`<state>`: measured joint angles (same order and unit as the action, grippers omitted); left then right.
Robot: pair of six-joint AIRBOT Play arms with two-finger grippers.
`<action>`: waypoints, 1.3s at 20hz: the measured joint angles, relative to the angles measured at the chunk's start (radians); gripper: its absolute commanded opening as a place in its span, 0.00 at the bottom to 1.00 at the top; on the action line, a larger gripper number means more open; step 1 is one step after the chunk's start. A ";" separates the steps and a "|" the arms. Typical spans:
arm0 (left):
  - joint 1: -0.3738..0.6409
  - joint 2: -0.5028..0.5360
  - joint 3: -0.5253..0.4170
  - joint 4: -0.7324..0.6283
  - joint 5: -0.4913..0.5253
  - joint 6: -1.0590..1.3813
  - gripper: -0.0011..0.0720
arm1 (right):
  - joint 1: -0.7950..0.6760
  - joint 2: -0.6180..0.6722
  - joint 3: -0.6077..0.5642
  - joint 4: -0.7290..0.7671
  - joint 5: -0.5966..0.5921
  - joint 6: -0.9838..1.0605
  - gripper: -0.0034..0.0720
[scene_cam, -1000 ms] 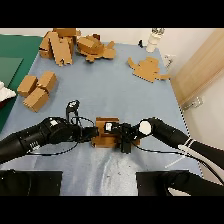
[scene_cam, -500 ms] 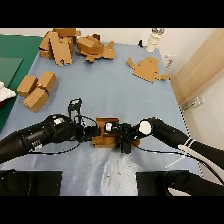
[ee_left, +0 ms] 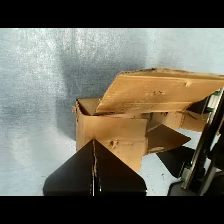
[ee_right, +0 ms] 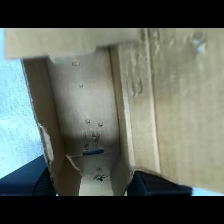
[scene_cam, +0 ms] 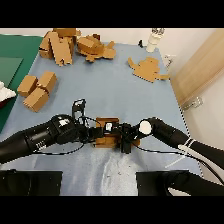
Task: Fold the box.
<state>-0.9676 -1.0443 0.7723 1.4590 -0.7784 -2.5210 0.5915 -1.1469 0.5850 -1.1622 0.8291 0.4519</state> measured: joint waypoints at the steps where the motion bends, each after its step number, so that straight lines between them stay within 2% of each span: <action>1: -0.001 0.000 0.003 -0.001 0.000 0.001 0.57 | 0.000 0.000 0.000 0.002 0.000 0.001 0.63; 2: -0.002 -0.001 0.006 -0.005 -0.003 0.002 0.60 | 0.000 0.000 0.000 0.002 0.000 0.001 0.63; 10: -0.005 -0.006 0.013 -0.042 -0.014 0.012 0.61 | 0.000 0.000 0.000 -0.001 0.004 -0.001 0.63; 16: -0.004 -0.047 0.013 -0.055 0.005 0.043 0.61 | 0.000 0.000 -0.001 -0.002 0.004 -0.002 0.63; 26: -0.007 -0.109 0.045 -0.104 -0.066 0.096 0.61 | 0.001 0.000 0.000 -0.003 0.002 0.001 0.63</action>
<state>-0.9745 -1.1538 0.8173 1.3552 -0.8448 -2.4248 0.5926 -1.1465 0.5846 -1.1648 0.8310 0.4526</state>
